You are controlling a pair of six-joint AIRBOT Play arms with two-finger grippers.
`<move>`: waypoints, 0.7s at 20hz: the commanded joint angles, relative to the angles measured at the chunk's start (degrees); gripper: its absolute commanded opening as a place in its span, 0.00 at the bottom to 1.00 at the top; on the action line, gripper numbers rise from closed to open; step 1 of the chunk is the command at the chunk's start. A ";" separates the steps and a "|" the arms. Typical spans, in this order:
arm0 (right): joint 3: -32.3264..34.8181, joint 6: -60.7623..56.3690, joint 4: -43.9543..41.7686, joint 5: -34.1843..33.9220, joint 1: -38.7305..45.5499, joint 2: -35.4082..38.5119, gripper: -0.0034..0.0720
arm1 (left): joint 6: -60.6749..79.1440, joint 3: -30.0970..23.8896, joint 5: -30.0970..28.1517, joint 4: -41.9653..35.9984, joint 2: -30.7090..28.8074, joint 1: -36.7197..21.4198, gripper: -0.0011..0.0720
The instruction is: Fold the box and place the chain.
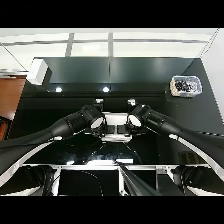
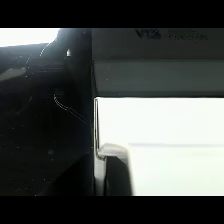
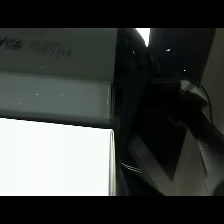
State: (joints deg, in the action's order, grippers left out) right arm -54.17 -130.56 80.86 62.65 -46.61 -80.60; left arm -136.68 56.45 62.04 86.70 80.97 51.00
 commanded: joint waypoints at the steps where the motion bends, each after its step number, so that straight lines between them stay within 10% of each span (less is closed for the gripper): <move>1: -0.04 -0.46 -0.35 0.04 -0.04 -0.44 0.20 | 0.00 0.02 0.02 0.04 -0.04 -0.02 0.05; 2: -0.04 -1.01 -0.35 -0.13 -0.04 -0.42 0.07 | 0.00 0.02 0.04 0.02 -0.04 -0.02 0.05; 6: -0.35 -1.05 -0.44 -0.28 -0.04 -0.39 0.06 | 0.00 0.02 0.11 0.02 -0.04 -0.02 0.05; 9: -0.35 -1.05 -0.46 0.13 -0.04 -0.39 0.33 | -0.02 0.02 0.11 0.02 -0.04 -0.02 0.05; 11: -0.35 -1.01 -0.46 0.11 -0.04 -0.39 0.10 | -0.02 0.02 0.09 0.02 -0.04 -0.02 0.05; 14: -0.35 -1.03 -0.46 0.07 -0.04 -0.37 0.06 | 0.00 0.02 0.11 0.02 -0.04 -0.02 0.05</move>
State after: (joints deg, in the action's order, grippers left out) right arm -54.46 -131.79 80.44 62.63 -46.61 -80.99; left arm -136.81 56.45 62.19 86.70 80.95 51.00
